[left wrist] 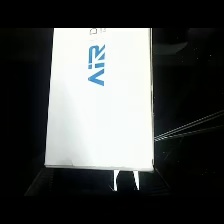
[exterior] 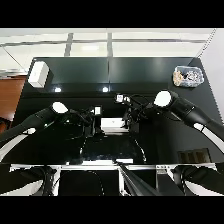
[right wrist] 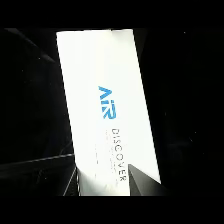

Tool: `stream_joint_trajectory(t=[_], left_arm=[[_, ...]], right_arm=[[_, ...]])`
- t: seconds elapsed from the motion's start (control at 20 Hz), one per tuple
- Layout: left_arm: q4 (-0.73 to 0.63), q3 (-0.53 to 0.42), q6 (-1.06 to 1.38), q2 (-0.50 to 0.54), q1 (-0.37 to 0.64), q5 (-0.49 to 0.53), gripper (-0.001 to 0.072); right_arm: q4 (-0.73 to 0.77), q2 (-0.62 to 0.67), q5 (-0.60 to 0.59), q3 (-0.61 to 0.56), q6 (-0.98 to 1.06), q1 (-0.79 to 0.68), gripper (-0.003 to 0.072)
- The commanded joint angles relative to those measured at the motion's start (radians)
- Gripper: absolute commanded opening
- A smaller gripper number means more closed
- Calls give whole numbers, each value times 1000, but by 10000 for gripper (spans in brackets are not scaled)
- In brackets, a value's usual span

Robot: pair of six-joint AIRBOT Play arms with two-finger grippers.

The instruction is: Fold the box and place the chain.

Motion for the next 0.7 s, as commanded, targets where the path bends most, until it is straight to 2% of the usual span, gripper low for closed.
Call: stream_joint_trajectory(t=[0.0,0.35,0.5,0.55,0.6,0.65], left_arm=[[0,1,0,0,-1,0,402],[0,1,0,0,-1,0,402],[0,1,0,0,-1,-1,403],[0,1,0,0,-1,-1,403],[0,1,0,0,-1,-1,403],[0,1,0,0,-1,-1,403]], right_arm=[[-4,0,21,-5,-1,0,380],[-23,14,29,-24,14,-5,379],[-18,72,56,-19,209,-41,378],[-13,89,92,-19,315,-56,330],[-5,96,133,-19,415,-66,138],[3,95,163,-23,497,-64,15]])
